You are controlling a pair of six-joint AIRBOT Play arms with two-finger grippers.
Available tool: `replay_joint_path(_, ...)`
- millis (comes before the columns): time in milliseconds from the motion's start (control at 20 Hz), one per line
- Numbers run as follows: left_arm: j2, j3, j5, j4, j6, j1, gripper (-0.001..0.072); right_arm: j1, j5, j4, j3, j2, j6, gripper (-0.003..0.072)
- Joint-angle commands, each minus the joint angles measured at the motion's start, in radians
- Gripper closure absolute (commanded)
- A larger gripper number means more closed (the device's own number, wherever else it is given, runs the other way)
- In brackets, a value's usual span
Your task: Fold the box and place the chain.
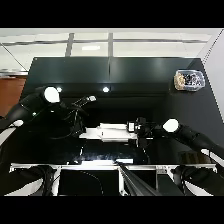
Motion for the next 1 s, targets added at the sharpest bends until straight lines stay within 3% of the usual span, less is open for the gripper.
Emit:
replay_joint_path(0,0.073,-0.057,-0.048,-0.083,-0.109,0.0,0.0685,0.001,0.0,0.001,0.0,-0.001,0.0,0.012)
replay_joint_path(200,0.238,-0.315,0.363,-0.569,0.065,-0.034,0.0683,0.001,0.0,0.001,0.0,-0.001,0.0,0.012)
replay_joint_path(350,0.253,-0.421,0.61,-0.894,0.233,-0.04,0.0681,0.001,0.001,0.001,0.0,-0.001,0.0,0.012)
replay_joint_path(600,0.163,-0.412,0.728,-1.121,0.518,-0.065,0.068,0.001,0.0,0.001,0.0,-0.001,0.0,0.012)
replay_joint_path(800,0.071,-0.401,0.798,-1.127,0.528,-0.065,0.0681,0.001,0.0,0.001,0.0,-0.001,0.0,0.012)
replay_joint_path(950,0.011,-0.401,0.744,-1.126,0.529,-0.066,0.0681,0.001,0.0,0.001,0.0,-0.001,0.0,0.012)
